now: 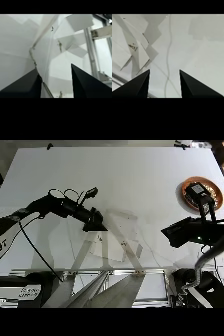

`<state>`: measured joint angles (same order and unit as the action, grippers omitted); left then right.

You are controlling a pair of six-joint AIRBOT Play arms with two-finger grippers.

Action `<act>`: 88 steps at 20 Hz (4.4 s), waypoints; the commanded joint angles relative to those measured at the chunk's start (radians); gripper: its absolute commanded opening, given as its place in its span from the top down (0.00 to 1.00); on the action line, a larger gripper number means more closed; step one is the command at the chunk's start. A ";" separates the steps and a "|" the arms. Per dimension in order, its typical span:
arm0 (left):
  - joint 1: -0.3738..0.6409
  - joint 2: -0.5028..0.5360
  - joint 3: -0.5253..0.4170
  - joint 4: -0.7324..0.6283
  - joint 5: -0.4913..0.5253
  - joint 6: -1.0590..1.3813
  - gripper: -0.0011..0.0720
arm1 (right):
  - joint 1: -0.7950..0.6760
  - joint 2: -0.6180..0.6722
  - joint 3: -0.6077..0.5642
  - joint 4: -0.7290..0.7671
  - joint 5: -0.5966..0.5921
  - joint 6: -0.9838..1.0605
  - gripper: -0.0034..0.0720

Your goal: Fold the box and place the chain.

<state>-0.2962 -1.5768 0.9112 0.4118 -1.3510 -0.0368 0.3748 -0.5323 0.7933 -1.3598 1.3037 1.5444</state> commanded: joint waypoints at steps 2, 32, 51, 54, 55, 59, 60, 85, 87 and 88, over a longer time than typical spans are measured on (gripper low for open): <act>-0.011 0.001 -0.002 -0.050 0.138 0.079 0.45 | 0.000 0.008 0.001 -0.002 -0.008 0.004 0.41; 0.099 -0.389 0.579 0.237 -0.239 -0.423 0.35 | 0.000 -0.467 -0.115 0.275 0.056 0.261 0.25; 0.104 -0.389 0.579 0.237 -0.188 -0.416 0.35 | 0.023 -0.488 -0.079 0.232 0.044 0.318 0.26; 0.104 -0.389 0.579 0.237 -0.185 -0.416 0.35 | -0.004 -0.424 -0.074 0.304 0.034 0.318 0.26; 0.104 -0.389 0.579 0.238 -0.185 -0.416 0.35 | 0.004 -0.425 -0.074 0.331 0.013 0.318 0.26; 0.103 -0.389 0.579 0.249 -0.182 -0.416 0.35 | 0.076 -0.430 -0.074 0.398 -0.166 0.319 0.29; 0.103 -0.389 0.579 0.256 -0.178 -0.416 0.35 | 0.093 -0.439 -0.074 0.375 -0.179 0.342 0.29; 0.137 -0.386 0.579 0.254 -0.195 -0.489 0.28 | 0.209 -0.603 -0.073 -0.237 -0.465 0.369 0.95; 0.158 -0.383 0.579 0.255 -0.235 -0.525 0.28 | 0.209 -0.603 -0.073 -0.260 -0.466 0.369 0.95; 0.167 -0.383 0.579 0.256 -0.257 -0.534 0.28 | 0.209 -0.603 -0.073 -0.260 -0.467 0.369 0.95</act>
<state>-0.1528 -1.9625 1.4891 0.6685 -1.5398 -0.5385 0.5827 -1.1374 0.7189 -1.5417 0.8387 1.8950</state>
